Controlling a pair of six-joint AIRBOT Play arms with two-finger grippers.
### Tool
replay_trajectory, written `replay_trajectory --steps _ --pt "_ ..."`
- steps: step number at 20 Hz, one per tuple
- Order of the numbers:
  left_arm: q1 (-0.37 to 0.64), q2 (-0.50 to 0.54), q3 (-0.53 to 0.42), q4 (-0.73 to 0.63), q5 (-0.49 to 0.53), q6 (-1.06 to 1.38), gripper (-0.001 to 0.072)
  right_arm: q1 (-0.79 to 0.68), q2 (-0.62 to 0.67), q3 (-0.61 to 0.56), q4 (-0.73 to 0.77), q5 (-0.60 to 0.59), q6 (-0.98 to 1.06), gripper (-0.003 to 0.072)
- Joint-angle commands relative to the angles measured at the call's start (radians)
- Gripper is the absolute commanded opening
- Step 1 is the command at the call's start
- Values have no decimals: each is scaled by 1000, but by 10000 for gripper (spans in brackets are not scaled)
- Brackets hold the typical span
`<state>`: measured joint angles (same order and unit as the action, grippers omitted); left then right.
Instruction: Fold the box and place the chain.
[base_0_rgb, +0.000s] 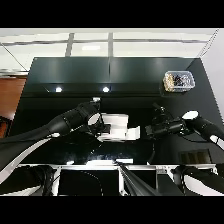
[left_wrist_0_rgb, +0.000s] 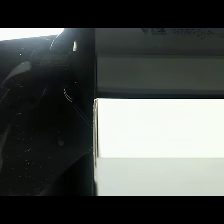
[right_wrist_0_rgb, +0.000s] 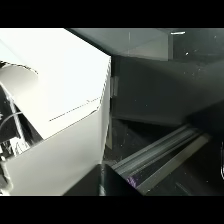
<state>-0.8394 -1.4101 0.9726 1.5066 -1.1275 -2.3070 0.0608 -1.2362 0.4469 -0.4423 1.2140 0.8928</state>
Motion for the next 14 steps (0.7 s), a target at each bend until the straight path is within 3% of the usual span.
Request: replay_trajectory --steps 1,2,6,9,10,11,14 --pt "0 0 0 0 0 0 29 21 0 0 4 -29 -14 326" --pt "0 0 0 0 0 0 29 48 0 0 5 -57 -14 398" --pt "0 0 0 0 0 0 29 191 0 51 43 -119 -10 398" --pt "0 0 0 0 0 0 29 215 0 113 38 -126 27 399" --pt "0 0 0 0 0 0 29 215 0 126 16 -126 48 475" --pt "0 0 0 0 0 0 30 215 0 135 -4 -121 57 646" --pt "0 0 0 0 0 0 29 219 0 140 -3 -121 82 645"
